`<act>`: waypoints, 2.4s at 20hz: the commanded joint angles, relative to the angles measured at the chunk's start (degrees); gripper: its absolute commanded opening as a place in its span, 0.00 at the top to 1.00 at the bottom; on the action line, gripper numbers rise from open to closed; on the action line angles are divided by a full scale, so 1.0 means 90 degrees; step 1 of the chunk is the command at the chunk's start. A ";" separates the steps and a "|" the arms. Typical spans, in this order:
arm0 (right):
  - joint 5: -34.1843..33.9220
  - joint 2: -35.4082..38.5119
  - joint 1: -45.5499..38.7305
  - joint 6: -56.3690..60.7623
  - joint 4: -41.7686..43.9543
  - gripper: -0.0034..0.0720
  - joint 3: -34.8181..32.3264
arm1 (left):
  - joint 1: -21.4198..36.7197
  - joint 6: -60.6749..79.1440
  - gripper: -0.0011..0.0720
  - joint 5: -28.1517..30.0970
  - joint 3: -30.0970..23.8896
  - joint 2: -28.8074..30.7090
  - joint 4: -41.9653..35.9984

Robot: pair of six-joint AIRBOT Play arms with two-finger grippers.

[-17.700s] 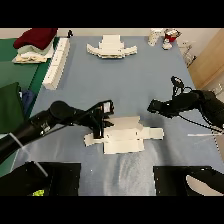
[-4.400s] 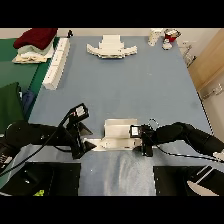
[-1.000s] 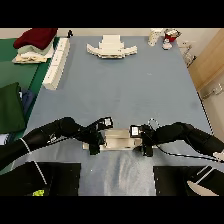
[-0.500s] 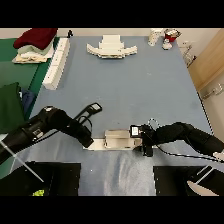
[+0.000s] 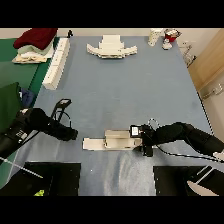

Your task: Fold the box.

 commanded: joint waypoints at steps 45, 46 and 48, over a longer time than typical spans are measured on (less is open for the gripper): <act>0.0002 -0.0002 0.0000 0.0002 0.0002 0.33 0.0002 | -0.4085 -0.4947 0.43 0.1778 0.1341 -0.1894 0.0622; 0.0002 -0.0002 0.0000 0.0002 0.0002 0.33 0.0002 | -0.4255 -0.5260 0.43 0.1579 0.1559 -0.2096 0.0923; 0.0002 -0.0002 0.0000 0.0002 0.0002 0.33 0.0002 | -0.4563 -0.5809 0.43 0.1190 0.1967 -0.2467 0.1452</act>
